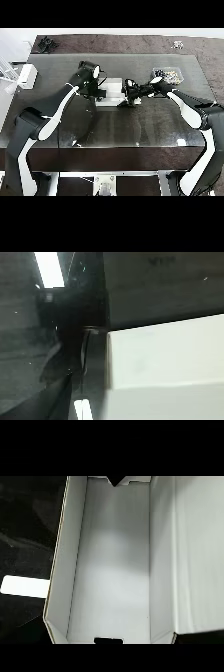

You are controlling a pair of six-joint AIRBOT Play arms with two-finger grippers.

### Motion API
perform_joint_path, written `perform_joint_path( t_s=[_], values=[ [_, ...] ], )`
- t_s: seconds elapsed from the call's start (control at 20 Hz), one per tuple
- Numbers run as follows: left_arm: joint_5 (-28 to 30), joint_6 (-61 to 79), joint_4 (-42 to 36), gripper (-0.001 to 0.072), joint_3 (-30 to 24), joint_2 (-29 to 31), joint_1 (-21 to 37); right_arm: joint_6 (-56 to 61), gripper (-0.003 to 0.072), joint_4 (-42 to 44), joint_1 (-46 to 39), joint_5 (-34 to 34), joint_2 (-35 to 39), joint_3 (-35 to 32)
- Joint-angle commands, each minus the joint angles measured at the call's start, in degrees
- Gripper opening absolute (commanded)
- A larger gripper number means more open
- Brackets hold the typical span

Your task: Fold the box and place the chain.

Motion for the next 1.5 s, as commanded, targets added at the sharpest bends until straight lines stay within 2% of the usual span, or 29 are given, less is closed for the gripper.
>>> perform_joint_path(
  t_s=[0.0, 0.2, 0.4, 0.7, 0.8, 0.9, 1.0, 1.1, 1.2, 1.3, 1.35, 1.4, 1.45],
  values=[
    [-0.8, -0.3, -0.6, 0.0462, 1.9, 0.1, 0.0, 0.2, 0.0560, 0.0, 0.1, 0.3, 0.0, 0.0],
    [-5.3, 1.0, -0.9, 0.0463, 4.5, 0.4, 0.0, 0.2, 0.0560, 0.0, 0.1, 0.3, 0.0, 0.0],
    [-11.1, 4.6, -1.9, 0.0463, 5.2, 3.1, 0.3, 0.2, 0.0560, 0.0, 0.1, 0.3, 0.0, 0.0],
    [-11.5, 14.9, -8.8, 0.0463, 5.1, 11.1, 5.3, 0.2, 0.0560, 0.0, 0.1, 0.3, 0.0, 0.0],
    [-10.4, 24.9, -12.8, 0.0463, 5.1, 13.3, 9.5, 0.2, 0.0560, 0.0, 0.1, 0.3, 0.0, 0.0],
    [-6.8, 39.8, -18.5, 0.0464, 4.9, 13.9, 13.9, 0.2, 0.0560, 0.0, 0.1, 0.3, 0.0, 0.0],
    [-1.1, 58.6, -23.7, 0.0463, 1.6, 13.8, 17.4, 0.2, 0.0560, 0.0, 0.1, 0.3, 0.0, 0.0],
    [1.8, 72.9, -29.3, 0.0463, -4.3, 13.7, 19.0, 0.2, 0.0560, 0.0, 0.1, 0.3, 0.0, 0.0],
    [2.2, 83.9, -29.9, 0.0463, -9.8, 13.6, 19.8, 0.2, 0.0560, 0.0, 0.1, 0.3, 0.0, 0.0],
    [3.8, 87.9, -33.4, 0.0464, -15.1, 13.6, 21.0, 0.2, 0.0560, 0.0, 0.1, 0.3, 0.0, 0.0],
    [7.0, 90.8, -36.4, 0.0509, -18.2, 13.6, 21.8, 0.2, 0.0560, 0.0, 0.1, 0.3, 0.0, 0.0],
    [9.0, 99.9, -40.3, 0.0720, -21.3, 13.6, 22.2, 0.2, 0.0560, 0.0, 0.1, 0.3, 0.0, 0.0],
    [10.1, 109.4, -43.4, 0.0712, -23.9, 13.6, 22.2, 0.2, 0.0560, 0.0, 0.1, 0.3, 0.0, 0.0]
  ],
)
